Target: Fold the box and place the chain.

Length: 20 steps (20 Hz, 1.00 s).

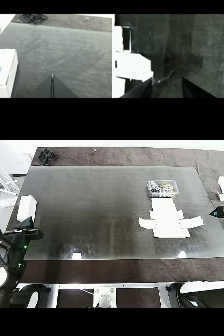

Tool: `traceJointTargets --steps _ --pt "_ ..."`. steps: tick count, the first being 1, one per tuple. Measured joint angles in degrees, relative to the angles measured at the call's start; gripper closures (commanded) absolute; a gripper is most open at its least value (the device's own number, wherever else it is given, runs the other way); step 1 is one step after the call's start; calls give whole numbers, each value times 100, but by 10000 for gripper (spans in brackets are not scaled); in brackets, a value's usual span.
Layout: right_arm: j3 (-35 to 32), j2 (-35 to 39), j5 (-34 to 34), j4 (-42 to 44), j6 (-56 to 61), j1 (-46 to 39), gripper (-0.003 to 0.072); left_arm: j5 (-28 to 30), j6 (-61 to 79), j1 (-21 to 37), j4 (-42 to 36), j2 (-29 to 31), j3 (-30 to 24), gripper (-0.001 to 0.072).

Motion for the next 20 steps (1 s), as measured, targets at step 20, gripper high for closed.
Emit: traceJointTargets --steps 20 --pt "776 -1475 1801 256 -157 356 267 0 0 0 0 0 0 687"
